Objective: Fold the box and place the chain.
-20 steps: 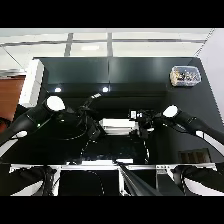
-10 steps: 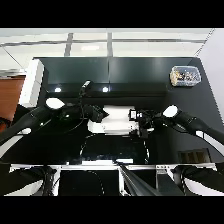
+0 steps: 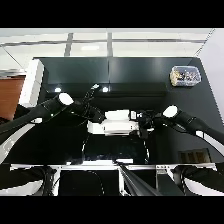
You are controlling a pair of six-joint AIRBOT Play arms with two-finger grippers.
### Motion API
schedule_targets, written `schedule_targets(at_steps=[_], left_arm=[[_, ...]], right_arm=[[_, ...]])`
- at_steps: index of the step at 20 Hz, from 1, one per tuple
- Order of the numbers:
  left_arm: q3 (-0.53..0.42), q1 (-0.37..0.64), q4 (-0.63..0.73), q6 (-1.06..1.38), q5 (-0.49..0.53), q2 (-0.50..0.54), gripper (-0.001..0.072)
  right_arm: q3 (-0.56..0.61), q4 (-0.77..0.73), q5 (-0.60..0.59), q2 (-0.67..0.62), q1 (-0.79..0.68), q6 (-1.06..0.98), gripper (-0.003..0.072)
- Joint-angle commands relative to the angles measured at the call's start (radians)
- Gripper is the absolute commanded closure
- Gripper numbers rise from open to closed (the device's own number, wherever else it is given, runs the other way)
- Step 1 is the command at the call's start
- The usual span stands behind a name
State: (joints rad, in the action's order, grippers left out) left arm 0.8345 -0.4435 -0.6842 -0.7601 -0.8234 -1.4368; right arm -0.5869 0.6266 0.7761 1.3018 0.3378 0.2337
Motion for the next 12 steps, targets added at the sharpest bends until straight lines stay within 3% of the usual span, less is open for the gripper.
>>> schedule_targets(at_steps=[1,3,8,10,12], left_arm=[[0.01,0.005,-0.058,-0.013,-0.019,-0.006,0.0683],[0.025,0.032,-0.127,-0.069,-0.02,0.034,0.0683],[-0.011,0.171,-0.348,-0.196,-0.092,0.26,0.0682],[-0.082,0.249,-0.332,-0.185,-0.061,0.348,0.0682],[-0.154,0.3,-0.171,0.002,-0.098,0.4,0.0679]], right_arm=[[0.0,-0.002,-0.002,0.0,0.001,-0.002,0.0629],[0.0,-0.002,-0.002,0.0,0.001,-0.002,0.063],[0.0,-0.002,-0.002,0.0,0.001,-0.002,0.0629],[0.0,-0.002,-0.002,0.0,0.001,-0.002,0.063],[0.0,-0.002,-0.002,0.0,0.001,-0.002,0.0629]])
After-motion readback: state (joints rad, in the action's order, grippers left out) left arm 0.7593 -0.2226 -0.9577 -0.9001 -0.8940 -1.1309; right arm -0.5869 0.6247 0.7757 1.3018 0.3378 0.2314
